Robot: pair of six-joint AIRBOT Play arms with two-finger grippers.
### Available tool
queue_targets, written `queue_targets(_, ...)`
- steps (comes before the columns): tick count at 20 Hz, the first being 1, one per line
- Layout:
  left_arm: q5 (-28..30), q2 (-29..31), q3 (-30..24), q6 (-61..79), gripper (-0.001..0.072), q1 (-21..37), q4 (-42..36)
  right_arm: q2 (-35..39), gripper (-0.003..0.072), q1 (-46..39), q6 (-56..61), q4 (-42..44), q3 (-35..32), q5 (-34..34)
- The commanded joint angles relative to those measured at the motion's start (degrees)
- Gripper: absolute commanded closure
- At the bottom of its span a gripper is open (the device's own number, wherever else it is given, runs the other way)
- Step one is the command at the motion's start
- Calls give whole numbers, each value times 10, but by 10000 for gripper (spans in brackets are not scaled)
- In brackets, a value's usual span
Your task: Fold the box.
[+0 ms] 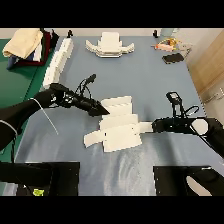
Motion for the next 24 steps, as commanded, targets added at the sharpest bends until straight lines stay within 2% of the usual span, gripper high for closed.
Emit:
queue_targets(1, 66, 46, 1, 63, 700, -28, 19, 1, 517, 0, 31, -7, 0, -30)
queue_targets(5, 113, 90, -17, 107, 700, -71, 31, 1, 516, 0, 40, -7, 0, -54)
queue_targets(8, 164, 109, -57, 180, 700, -108, 25, 1, 517, 0, 40, -7, 0, -66)
queue_targets(11, 217, 116, -99, 259, 700, -134, -27, 1, 516, 0, 44, -7, 14, -69)
queue_targets(16, 253, 116, -158, 347, 700, -142, -87, 1, 516, 0, 55, -7, 48, -70)
queue_targets(24, 252, 116, -177, 354, 698, -142, -62, 1, 516, 0, 65, -2, 50, -63)
